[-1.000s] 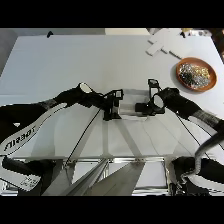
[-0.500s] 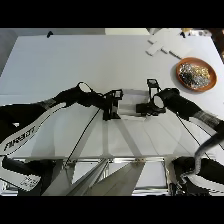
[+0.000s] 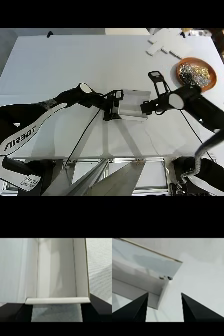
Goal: Fold the box and place the chain.
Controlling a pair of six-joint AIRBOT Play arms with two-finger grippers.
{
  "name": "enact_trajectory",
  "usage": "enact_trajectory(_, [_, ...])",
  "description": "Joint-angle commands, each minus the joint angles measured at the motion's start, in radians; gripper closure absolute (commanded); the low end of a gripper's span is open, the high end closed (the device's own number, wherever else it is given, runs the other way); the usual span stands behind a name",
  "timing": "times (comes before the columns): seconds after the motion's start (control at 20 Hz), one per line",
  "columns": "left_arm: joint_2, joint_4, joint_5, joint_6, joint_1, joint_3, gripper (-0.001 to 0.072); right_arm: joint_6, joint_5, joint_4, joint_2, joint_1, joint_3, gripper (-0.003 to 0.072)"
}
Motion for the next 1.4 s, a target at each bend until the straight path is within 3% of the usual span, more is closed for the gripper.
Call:
enact_trajectory(0.0, [0.001,0.0,0.0,0.0,0.001,0.0,0.0577,-0.137,0.037,0.029,0.076,-0.088,0.111,0.0358])
enact_trajectory(0.25, [0.001,0.001,0.0,0.0,0.001,0.0,0.0577,-0.217,-0.04,0.016,-0.027,-0.402,0.375,0.0374])
enact_trajectory(0.35, [0.001,0.0,0.0,0.0,0.001,0.0,0.0577,-0.261,-0.056,0.029,-0.133,-0.531,0.459,0.0428])
enact_trajectory(0.6, [0.001,0.0,0.0,0.0,0.001,0.0,0.0577,-0.277,-0.022,0.028,-0.44,-0.734,0.615,0.0438])
enact_trajectory(0.85, [0.001,0.0,0.0,0.0,0.001,0.0,0.0577,-0.288,0.013,0.027,-0.603,-0.813,0.642,0.0438])
enact_trajectory(1.0, [0.001,0.001,0.0,0.0,0.001,0.0,0.0577,-0.3,0.007,0.028,-0.65,-0.813,0.642,0.0447])
enact_trajectory(1.1, [0.001,0.0,0.0,0.0,0.001,0.0,0.0577,-0.3,0.008,0.027,-0.676,-0.813,0.642,0.0507])
enact_trajectory(1.35, [0.001,0.0,0.0,0.0,0.001,0.0,0.0577,-0.299,0.01,0.023,-0.722,-0.813,0.642,0.0515])
